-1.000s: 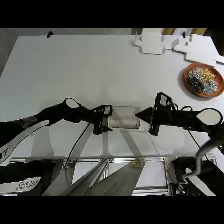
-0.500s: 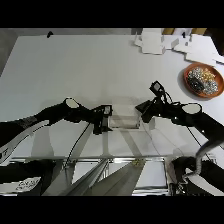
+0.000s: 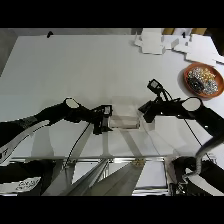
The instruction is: Fold the box and place the chain.
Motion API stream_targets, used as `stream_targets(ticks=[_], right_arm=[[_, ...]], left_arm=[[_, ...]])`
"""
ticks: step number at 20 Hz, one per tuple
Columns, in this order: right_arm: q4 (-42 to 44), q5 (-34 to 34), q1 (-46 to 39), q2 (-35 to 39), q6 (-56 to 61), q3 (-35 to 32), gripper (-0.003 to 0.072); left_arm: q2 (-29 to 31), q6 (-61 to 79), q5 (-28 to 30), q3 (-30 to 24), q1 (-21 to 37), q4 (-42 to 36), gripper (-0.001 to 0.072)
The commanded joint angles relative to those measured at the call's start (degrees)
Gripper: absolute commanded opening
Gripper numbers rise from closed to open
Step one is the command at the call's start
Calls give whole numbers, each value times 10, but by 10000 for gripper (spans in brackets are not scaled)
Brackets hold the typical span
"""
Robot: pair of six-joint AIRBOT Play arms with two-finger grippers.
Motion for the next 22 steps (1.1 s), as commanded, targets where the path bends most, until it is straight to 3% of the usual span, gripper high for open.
stream_targets(ticks=[1, 4, 7, 9, 10, 12, 15, 20, 22], right_arm=[[-114, 87, 0, 58, -5, 38, 22], [-219, 184, 0, 78, -141, 38, 22], [-229, 157, 3, 72, -190, 20, 41], [-178, 109, 15, 61, -213, -2, 258], [-162, 85, 23, 58, -228, -12, 290], [-144, 51, 36, 50, -256, -28, 287], [-109, 39, 42, 34, -309, -45, 222], [-65, 34, 42, -14, -327, -54, 216], [-33, 35, 42, -24, -339, -54, 147]], left_arm=[[0, 0, 0, 0, 0, 0, 133], [0, 0, 0, 0, 0, 0, 133], [0, 0, 0, 0, 0, 0, 133], [0, 0, 0, 0, 0, 0, 133], [0, 0, 0, 0, 0, 0, 133], [0, 0, 0, 0, 0, 0, 133], [0, 0, 0, 0, 0, 0, 133], [0, 0, 0, 0, 0, 0, 133], [0, 0, 0, 0, 0, 0, 133]])
